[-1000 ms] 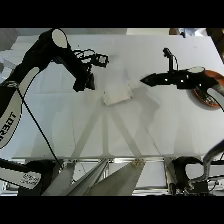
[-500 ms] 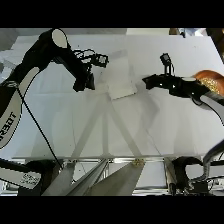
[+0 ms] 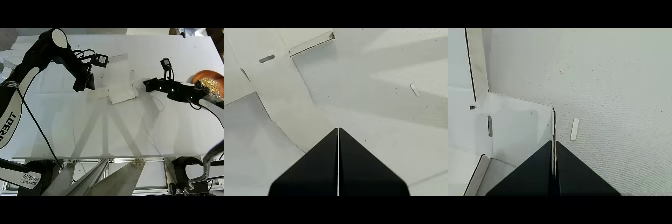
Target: Fold the box and place the chain.
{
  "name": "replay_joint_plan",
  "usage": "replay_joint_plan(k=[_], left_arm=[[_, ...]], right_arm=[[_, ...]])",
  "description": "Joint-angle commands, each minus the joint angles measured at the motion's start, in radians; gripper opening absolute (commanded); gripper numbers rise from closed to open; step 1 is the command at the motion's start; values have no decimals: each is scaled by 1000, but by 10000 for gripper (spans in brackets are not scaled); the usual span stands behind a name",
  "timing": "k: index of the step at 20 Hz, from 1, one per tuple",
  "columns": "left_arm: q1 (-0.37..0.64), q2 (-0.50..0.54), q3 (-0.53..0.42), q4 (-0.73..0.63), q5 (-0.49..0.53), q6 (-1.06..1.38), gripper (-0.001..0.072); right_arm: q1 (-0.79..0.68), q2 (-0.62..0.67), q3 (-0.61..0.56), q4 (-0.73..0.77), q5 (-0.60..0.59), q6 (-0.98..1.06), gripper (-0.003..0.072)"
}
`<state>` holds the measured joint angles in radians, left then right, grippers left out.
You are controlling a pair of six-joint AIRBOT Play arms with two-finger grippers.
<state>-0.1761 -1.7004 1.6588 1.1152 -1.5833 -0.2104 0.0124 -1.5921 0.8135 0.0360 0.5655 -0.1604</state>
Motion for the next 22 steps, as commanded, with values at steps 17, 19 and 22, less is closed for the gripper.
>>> replay_joint_plan(k=[17, 19, 22], left_arm=[[0, 0, 0, -51, 0, -26, 9], [-1, 0, 0, -167, 3, -128, 9], [-1, 0, 1, -322, 17, -160, 9]], right_arm=[[1, 0, -2, 21, 47, -5, 13], [1, 0, -2, 21, 47, -5, 13], [1, 0, -2, 21, 47, -5, 13]])
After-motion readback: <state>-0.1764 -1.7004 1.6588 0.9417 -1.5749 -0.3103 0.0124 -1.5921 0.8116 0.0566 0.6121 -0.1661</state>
